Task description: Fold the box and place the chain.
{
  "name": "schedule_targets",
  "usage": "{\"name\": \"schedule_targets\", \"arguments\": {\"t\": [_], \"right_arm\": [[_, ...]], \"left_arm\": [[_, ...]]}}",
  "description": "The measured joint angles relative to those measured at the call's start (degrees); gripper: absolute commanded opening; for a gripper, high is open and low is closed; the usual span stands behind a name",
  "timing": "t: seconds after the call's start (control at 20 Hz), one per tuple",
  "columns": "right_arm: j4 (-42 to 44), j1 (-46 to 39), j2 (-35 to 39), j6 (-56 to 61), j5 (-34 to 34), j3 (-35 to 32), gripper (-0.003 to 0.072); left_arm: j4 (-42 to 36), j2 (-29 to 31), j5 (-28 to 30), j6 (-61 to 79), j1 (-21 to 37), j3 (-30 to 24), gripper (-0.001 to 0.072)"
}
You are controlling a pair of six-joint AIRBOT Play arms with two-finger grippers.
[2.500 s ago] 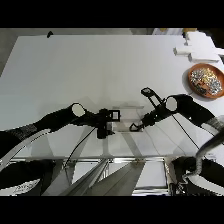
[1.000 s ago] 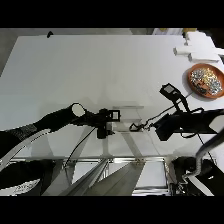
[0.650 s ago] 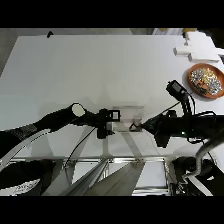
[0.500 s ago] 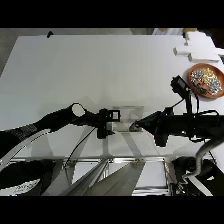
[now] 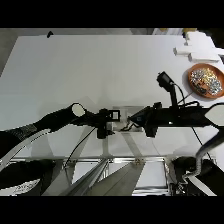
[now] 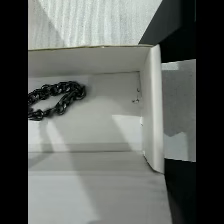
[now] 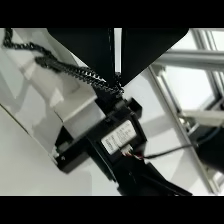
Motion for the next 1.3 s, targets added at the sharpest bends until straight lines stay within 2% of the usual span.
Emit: {"name": "schedule_targets", "arguments": {"t": [0.3,0.4,0.55,0.75,0.9,1.2,1.25,1.3], "right_arm": [[-4.9,3.9,-7.7,-0.9,0.4,0.0,0.0023],[-6.1,4.5,-8.8,-0.2,0.2,0.0,0.0109],[-8.7,4.9,-9.6,1.8,-0.5,0.0,0.0131],[-10.5,2.5,-8.7,3.3,0.6,1.8,0.0127],[-13.4,-2.2,-6.1,5.5,3.5,4.5,0.0020],[-30.5,-9.2,-5.7,18.3,6.7,4.9,0.0020],[-32.5,-9.6,-6.3,20.0,6.0,4.2,0.0044],[-34.1,-9.9,-7.3,21.6,4.7,3.3,0.0134]], "left_arm": [[0.0,0.0,0.0,0.0,0.0,0.0,0.0180],[0.0,0.0,0.0,0.0,0.0,0.0,0.0180],[0.0,0.0,0.0,0.0,0.0,0.0,0.0180],[0.0,0.0,0.0,0.0,0.0,0.0,0.0180],[0.0,0.0,0.0,0.0,0.0,0.0,0.0180],[0.0,0.0,0.0,0.0,0.0,0.0,0.0180],[0.0,0.0,0.0,0.0,0.0,0.0,0.0180],[0.0,0.0,0.0,0.0,0.0,0.0,0.0180]]}}
